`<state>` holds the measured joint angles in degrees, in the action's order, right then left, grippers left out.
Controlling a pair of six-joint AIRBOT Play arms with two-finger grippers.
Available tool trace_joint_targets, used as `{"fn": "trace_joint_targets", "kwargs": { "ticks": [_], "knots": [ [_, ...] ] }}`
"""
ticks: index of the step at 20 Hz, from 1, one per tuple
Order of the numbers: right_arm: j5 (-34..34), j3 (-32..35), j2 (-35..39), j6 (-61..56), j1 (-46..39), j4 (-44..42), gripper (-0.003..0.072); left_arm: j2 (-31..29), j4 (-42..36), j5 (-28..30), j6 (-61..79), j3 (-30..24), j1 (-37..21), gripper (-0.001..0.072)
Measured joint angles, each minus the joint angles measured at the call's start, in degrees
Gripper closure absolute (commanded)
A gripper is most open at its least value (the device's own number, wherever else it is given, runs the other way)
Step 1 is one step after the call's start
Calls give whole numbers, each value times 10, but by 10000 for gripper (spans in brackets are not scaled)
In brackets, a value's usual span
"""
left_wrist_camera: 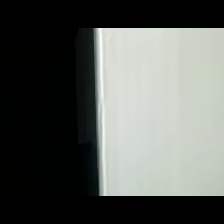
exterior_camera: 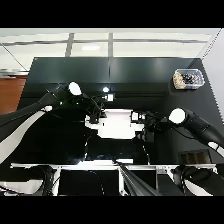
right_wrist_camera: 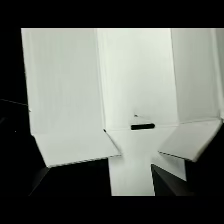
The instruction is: Fold the box and place the chain.
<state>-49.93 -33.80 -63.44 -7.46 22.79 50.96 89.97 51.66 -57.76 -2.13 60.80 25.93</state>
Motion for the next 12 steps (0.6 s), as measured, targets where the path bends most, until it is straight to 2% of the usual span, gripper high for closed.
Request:
{"fn": "trace_joint_targets", "kwargs": {
  "ticks": [6,12],
  "knots": [
    [-5,16,-8,3,15,-37,-14,0,1,0,0,0,-4,684],
    [71,30,-6,4,47,-103,-13,0,0,0,0,0,-4,684]
  ]
}}
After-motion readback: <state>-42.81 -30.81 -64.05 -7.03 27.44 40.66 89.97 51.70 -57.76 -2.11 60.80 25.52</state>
